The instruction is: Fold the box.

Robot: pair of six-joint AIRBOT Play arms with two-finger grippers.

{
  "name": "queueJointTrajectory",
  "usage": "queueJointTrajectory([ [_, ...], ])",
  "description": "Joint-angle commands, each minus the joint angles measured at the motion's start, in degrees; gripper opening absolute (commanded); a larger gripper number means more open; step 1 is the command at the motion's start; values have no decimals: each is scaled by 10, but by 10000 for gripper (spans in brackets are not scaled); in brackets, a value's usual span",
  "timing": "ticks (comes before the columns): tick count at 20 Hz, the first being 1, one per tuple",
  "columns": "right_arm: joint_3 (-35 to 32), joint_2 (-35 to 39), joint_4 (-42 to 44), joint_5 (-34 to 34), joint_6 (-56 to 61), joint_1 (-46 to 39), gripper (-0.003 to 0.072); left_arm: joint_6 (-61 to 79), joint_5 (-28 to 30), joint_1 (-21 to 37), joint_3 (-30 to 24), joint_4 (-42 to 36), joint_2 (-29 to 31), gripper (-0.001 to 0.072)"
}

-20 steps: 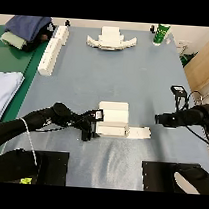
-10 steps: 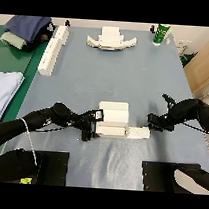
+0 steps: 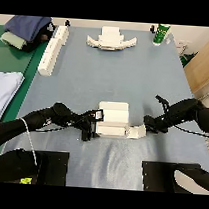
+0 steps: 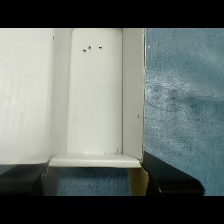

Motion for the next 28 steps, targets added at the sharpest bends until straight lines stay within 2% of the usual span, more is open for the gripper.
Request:
queueJointTrajectory([
  [1,-22,2,14,60,-8,47,0,0,0,0,0,0,0,471],
  [6,-19,23,25,96,-8,119,0,0,0,0,0,0,0,471],
  [13,-10,59,25,94,3,123,22,0,0,0,0,0,0,471],
  [14,-8,59,25,92,3,123,91,0,0,0,0,0,0,471],
  [15,-6,60,25,90,3,123,310,0,0,0,0,0,0,471],
  [16,-3,60,25,85,4,123,367,0,0,0,0,0,0,471],
  [25,17,66,23,57,8,123,367,0,0,0,0,0,0,471],
  [26,18,66,23,48,7,123,375,0,0,0,0,0,0,471],
  [27,17,66,23,37,5,124,422,0,0,0,0,0,0,471],
  [28,17,66,23,26,5,126,422,0,0,0,0,0,0,471],
])
